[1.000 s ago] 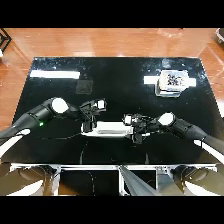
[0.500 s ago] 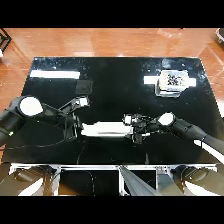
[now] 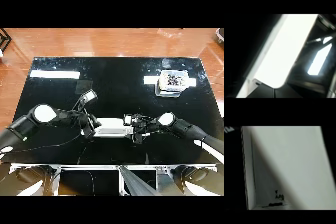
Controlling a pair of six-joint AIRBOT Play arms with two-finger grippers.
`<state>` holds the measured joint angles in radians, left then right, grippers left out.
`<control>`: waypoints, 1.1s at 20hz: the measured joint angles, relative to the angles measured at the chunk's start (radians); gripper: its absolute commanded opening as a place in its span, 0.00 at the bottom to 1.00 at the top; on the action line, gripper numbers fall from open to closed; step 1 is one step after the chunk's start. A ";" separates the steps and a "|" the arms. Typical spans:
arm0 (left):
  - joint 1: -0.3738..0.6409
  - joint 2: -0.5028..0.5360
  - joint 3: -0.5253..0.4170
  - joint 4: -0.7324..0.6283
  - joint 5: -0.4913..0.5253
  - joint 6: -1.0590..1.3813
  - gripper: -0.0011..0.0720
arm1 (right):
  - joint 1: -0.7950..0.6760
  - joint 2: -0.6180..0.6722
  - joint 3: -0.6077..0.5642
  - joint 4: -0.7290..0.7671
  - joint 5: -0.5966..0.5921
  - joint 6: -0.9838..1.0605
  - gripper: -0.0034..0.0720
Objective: Fold the box and place the chain.
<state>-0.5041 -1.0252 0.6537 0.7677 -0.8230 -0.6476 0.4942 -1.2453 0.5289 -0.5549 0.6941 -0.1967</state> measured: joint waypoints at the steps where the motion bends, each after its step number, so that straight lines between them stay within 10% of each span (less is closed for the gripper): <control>1: -0.005 -0.012 -0.002 -0.008 0.045 0.000 0.04 | 0.000 0.000 0.000 0.000 0.000 0.000 0.59; 10: -0.018 -0.113 -0.006 -0.061 0.312 0.001 0.04 | 0.000 0.000 0.000 0.000 -0.001 0.000 0.60; 22: -0.001 -0.193 0.024 0.010 0.230 0.016 0.04 | 0.000 0.000 0.000 -0.001 0.000 -0.001 0.59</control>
